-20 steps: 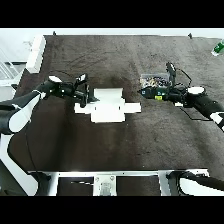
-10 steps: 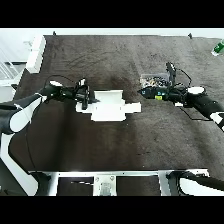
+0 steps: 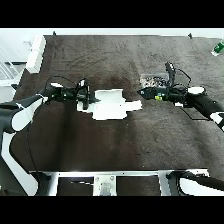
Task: Fold the box and place the chain.
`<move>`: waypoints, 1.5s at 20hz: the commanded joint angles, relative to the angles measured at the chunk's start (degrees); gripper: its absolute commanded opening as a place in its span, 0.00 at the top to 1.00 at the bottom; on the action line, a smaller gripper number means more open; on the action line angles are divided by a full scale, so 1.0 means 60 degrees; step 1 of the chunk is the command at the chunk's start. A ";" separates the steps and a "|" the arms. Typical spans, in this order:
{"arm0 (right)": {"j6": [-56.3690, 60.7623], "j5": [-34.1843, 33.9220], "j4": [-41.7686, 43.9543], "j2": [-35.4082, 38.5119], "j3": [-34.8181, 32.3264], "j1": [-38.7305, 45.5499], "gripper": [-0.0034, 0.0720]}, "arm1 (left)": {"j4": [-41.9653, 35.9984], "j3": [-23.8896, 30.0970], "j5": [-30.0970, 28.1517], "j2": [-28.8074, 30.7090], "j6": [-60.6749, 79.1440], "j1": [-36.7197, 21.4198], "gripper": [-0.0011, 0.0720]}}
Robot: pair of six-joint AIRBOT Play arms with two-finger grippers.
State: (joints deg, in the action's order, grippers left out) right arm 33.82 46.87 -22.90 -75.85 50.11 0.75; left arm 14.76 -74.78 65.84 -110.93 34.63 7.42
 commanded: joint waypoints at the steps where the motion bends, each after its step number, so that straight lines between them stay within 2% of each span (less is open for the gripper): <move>1: -0.0783 0.0419 0.0000 0.0007 0.0011 0.0007 0.54 | 0.0168 0.0004 0.0109 -0.0007 0.0036 0.0004 0.96; 2: -0.1035 0.0590 0.0004 0.0007 0.0011 0.0004 0.52 | 0.0321 0.0004 0.0138 -0.0007 0.0058 0.0004 0.96; 3: -0.1195 0.0732 0.0004 0.0007 0.0011 0.0004 0.45 | 0.0408 0.0004 0.0135 -0.0007 0.0069 0.0004 0.96; 11: -0.1257 0.0962 -0.0004 0.0007 0.0007 -0.0022 0.44 | 0.0761 -0.0015 0.0324 -0.0004 0.0168 0.0004 0.96; 13: -0.1603 0.0958 -0.0007 0.0007 0.0007 -0.0069 0.37 | 0.0714 -0.0015 0.0277 -0.0004 0.0171 0.0004 0.96; 15: -0.2291 0.0987 -0.0007 0.0007 0.0007 -0.0157 0.37 | 0.0685 -0.0015 0.0266 -0.0004 0.0171 0.0004 0.96; 17: -0.3209 0.1789 0.0000 0.0007 0.0007 -0.0262 0.32 | 0.0678 -0.0015 0.0149 -0.0004 0.0168 0.0004 0.96; 19: -0.3770 0.2583 -0.0157 0.0007 -0.0015 -0.0561 0.32 | 0.0678 -0.0015 0.0084 -0.0004 0.0168 0.0004 0.96; 24: -0.4069 0.2262 -0.2182 0.0007 -0.0033 -0.2025 0.32 | 0.0678 -0.0015 0.0091 -0.0004 0.0168 0.0004 0.96; 28: -0.3260 0.1417 -0.3985 0.0007 -0.0113 -0.3184 0.32 | 0.0678 -0.0015 0.0095 -0.0004 0.0168 0.0004 0.96; 30: -0.3031 0.0885 -0.4404 0.0007 -0.0386 -0.3599 0.32 | 0.0678 -0.0015 0.0098 -0.0004 0.0164 0.0004 0.96</move>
State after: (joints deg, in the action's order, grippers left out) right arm 13.19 56.64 -42.46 -75.85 49.04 -16.82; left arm 18.79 -74.85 66.57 -110.91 35.62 7.46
